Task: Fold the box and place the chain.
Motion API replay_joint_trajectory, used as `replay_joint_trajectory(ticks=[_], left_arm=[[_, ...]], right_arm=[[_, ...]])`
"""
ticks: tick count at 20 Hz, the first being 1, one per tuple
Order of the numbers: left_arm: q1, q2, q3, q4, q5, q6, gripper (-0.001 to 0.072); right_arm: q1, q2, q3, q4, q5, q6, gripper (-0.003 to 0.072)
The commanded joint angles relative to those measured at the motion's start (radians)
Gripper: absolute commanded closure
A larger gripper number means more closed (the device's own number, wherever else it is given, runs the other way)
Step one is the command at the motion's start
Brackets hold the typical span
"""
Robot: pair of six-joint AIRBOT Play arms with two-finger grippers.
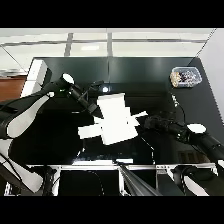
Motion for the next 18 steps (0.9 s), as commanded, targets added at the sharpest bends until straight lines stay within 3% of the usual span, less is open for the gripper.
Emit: replay_joint_trajectory(ticks=[1,3,5,7,9,12,15,18], left_arm=[[0.010,0.011,0.005,0.005,-0.035,-0.027,0.0687],[0.010,0.041,0.002,0.004,-0.074,-0.030,0.0688],[-0.017,0.119,-0.072,-0.065,-0.098,0.020,0.0690],[-0.055,0.231,-0.193,-0.089,0.056,0.145,0.0689],[-0.072,0.302,-0.257,-0.089,0.209,0.240,0.0687],[-0.083,0.298,-0.251,-0.041,0.245,0.399,0.0688],[-0.105,0.297,-0.252,0.004,0.384,0.445,0.0689],[-0.128,0.295,-0.252,0.004,0.479,0.541,0.0688]], right_arm=[[-0.057,0.003,0.053,-0.148,0.112,-0.001,0.0036],[-0.142,0.005,0.160,-0.338,0.322,0.000,0.0037],[-0.211,0.005,0.278,-0.513,0.521,0.086,0.0038],[-0.270,0.005,0.362,-0.645,0.624,0.143,0.0037],[-0.316,0.005,0.389,-0.671,0.637,0.142,0.0037],[-0.344,0.005,0.389,-0.669,0.586,0.142,0.0038],[-0.333,0.004,0.389,-0.643,0.576,0.141,0.0038],[-0.278,0.003,0.370,-0.658,0.565,-0.033,0.0038]])
